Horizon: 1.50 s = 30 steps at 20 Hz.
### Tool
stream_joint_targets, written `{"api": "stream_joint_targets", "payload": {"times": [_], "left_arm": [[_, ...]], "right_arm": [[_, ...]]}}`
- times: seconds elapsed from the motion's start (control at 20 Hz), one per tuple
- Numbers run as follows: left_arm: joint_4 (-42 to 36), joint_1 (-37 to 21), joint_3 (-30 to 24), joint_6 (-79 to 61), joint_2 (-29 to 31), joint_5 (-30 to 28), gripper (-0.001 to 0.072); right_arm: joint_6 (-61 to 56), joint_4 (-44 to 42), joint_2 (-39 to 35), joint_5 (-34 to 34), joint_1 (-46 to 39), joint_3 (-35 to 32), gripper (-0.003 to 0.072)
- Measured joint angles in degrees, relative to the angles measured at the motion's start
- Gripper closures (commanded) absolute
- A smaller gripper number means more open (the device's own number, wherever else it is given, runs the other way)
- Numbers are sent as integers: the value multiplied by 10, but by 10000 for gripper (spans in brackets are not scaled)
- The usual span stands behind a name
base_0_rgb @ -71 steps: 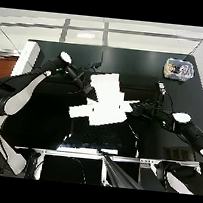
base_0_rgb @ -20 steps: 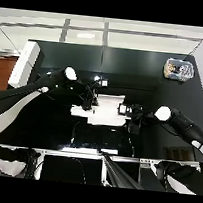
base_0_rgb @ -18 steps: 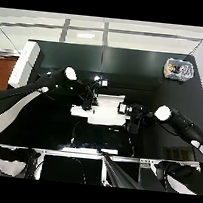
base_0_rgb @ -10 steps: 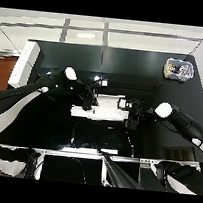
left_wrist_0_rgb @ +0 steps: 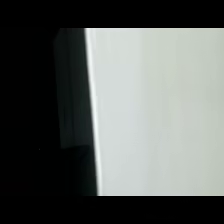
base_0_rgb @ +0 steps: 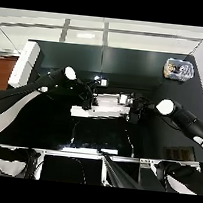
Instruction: Fold the box and place the chain.
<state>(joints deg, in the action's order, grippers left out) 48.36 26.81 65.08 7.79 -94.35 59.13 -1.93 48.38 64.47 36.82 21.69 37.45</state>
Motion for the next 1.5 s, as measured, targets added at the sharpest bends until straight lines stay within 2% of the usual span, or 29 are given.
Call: {"api": "stream_joint_targets", "payload": {"times": [0.75,1.05,1.5], "left_arm": [[7,11,12,-42,0,-19,684],[7,11,15,-50,0,-19,684],[6,11,15,-48,0,-18,683]], "right_arm": [[114,-89,32,31,-44,3,-34],[164,-139,57,68,-64,3,-32],[220,-143,113,81,-68,3,-32]]}}
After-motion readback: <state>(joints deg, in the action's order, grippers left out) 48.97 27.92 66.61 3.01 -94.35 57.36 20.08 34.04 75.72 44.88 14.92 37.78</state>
